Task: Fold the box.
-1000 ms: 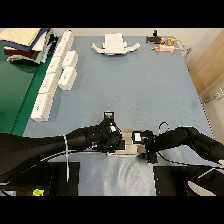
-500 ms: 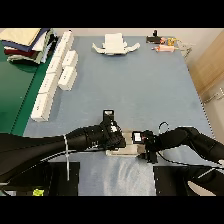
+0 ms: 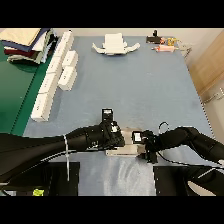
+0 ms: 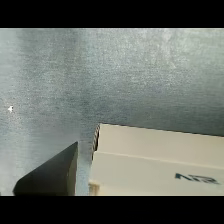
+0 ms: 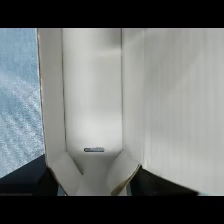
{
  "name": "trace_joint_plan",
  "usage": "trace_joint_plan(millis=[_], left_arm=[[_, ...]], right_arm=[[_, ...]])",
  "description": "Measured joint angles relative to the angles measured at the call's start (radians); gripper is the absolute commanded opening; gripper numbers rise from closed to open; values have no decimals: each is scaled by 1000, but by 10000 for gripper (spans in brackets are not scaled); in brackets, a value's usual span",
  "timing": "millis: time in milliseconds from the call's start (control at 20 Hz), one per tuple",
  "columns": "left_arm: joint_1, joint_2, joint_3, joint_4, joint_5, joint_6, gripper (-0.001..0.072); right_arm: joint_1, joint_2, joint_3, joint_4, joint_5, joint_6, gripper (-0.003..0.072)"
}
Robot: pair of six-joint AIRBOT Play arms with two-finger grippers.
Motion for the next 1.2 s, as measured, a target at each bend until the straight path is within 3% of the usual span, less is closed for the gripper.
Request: trace_joint_plan(millis=[150,200,350,400,650,700,800,1200], left_arm=[[-17,0,0,3,-6,-7,281],[-21,0,0,6,-8,-9,149],[-26,0,0,12,-6,-12,86],[-27,0,0,13,-3,-12,14],[-31,0,0,20,5,-14,17],[-31,0,0,20,5,-15,25],[-31,-1,0,23,9,-16,420],[-30,-1,21,23,-39,-16,425]], right_arm=[[0,0,0,0,0,0,523],[0,0,0,0,0,0,523],[0,0,0,0,0,0,523],[0,0,0,0,0,0,523],[0,0,0,0,0,-1,523],[0,0,0,0,0,0,523],[0,0,0,0,0,0,523],[0,0,0,0,0,0,523]])
